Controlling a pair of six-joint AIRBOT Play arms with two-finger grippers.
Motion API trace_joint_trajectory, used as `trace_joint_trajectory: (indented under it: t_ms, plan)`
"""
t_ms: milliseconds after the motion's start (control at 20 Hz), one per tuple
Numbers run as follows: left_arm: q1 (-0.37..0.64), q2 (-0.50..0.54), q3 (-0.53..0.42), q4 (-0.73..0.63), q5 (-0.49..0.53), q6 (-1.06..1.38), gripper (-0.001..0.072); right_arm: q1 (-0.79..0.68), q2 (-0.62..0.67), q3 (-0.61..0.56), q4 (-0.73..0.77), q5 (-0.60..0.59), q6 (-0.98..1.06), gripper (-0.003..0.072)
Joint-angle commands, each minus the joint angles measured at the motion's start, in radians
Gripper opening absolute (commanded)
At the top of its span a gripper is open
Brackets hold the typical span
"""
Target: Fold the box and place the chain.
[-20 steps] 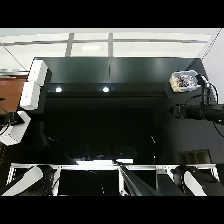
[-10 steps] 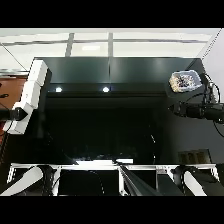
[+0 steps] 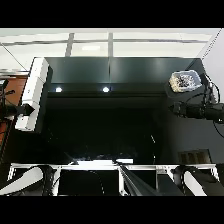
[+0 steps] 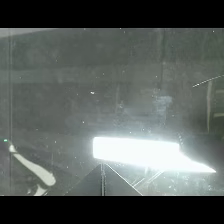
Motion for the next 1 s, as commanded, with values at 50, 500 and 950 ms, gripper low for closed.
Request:
trace_joint_trajectory:
  t_ms: [50,500,950]
  plan:
    - [-0.031,0.021,0.077,-0.013,-0.034,-0.026,0.0719,0.008,0.001,0.0,0.017,0.041,-0.009,0.0017]
    - [-0.307,0.256,0.253,-0.246,-0.088,-0.189,0.0024,0.145,0.119,0.002,0.015,-0.035,-0.236,0.0017]
    - [-0.722,0.481,-0.216,-0.229,0.401,-0.19,0.0027,0.145,0.103,-0.026,-0.191,-0.385,-0.343,0.0018]
